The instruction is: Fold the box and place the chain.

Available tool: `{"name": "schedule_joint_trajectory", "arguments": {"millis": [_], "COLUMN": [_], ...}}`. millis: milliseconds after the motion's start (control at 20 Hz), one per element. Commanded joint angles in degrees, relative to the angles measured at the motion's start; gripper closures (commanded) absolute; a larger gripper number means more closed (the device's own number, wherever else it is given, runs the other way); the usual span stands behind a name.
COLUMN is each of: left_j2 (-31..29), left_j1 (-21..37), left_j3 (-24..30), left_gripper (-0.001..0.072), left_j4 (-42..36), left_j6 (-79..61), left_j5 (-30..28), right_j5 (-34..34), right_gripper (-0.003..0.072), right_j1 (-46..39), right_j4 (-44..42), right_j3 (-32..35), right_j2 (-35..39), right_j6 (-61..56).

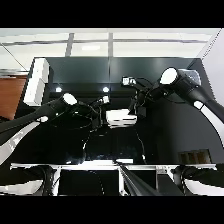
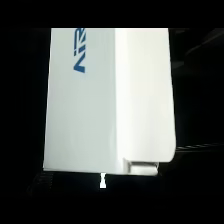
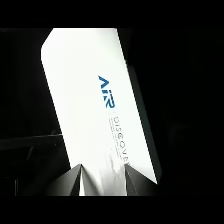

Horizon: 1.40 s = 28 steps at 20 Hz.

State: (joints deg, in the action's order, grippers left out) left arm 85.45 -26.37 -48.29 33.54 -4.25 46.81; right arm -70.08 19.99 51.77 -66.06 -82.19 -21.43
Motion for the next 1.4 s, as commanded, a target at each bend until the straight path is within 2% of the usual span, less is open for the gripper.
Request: {"name": "schedule_joint_trajectory", "arguments": {"millis": [0, 100, 300, 1350], "left_j2": [-0.04, -0.04, -0.04, -0.04], "left_j1": [-0.04, -0.04, -0.04, -0.04], "left_j3": [-0.07, -0.07, -0.07, -0.07], "left_gripper": [0.0359, 0.0358, 0.0358, 0.0358], "left_j4": [0.02, 0.04, 0.04, 0.04], "left_j6": [-0.02, -0.02, -0.02, -0.02], "left_j5": [-0.04, -0.04, -0.04, -0.04], "right_j5": [3.93, 6.29, 6.93, 3.23], "right_gripper": [0.0391, 0.0391, 0.0391, 0.0391], "right_j1": [0.02, 0.81, 1.18, 1.22], "right_j4": [0.42, 0.72, 0.83, 1.86], "right_j3": [2.34, 3.54, 3.52, 3.61], "right_j2": [0.02, 0.02, 0.28, 2.25], "right_j6": [-0.83, -0.79, -0.59, -1.49]}}
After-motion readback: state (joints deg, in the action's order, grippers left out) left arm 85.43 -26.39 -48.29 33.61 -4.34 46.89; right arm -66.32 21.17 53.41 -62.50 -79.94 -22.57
